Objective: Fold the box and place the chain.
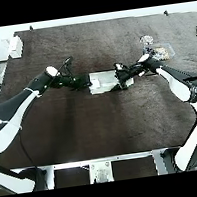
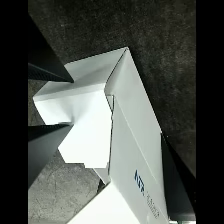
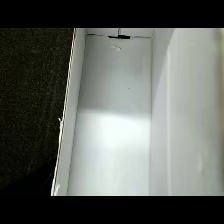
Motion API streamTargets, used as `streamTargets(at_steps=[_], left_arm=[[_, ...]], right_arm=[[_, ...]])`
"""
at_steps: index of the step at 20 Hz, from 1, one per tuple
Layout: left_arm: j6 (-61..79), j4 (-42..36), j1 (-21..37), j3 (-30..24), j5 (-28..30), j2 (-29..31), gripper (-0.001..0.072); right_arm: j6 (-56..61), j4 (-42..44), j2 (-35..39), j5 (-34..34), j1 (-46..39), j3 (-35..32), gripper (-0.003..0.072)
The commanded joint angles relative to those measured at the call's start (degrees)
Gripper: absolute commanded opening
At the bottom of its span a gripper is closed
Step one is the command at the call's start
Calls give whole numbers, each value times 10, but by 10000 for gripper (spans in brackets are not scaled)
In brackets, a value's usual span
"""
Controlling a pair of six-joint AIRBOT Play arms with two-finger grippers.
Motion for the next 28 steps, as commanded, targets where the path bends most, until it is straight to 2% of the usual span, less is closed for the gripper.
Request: streamTargets(at_steps=[1, 6, 21, 25, 28], left_arm=[[-76, 72, -15, 25, -5, 0, 320], [-118, 121, -31, 44, -3, 0, 320], [-170, 160, -47, 45, 17, -3, 320], [-215, 220, -64, 68, 9, -6, 320], [-225, 223, -68, 93, -16, -25, 320]], right_arm=[[0, 0, 0, 0, 0, 0, 537], [0, 0, 0, 0, 0, 0, 537], [0, 0, 0, 0, 0, 0, 537], [0, 0, 0, 0, 0, 0, 537], [0, 0, 0, 0, 0, 0, 537]])
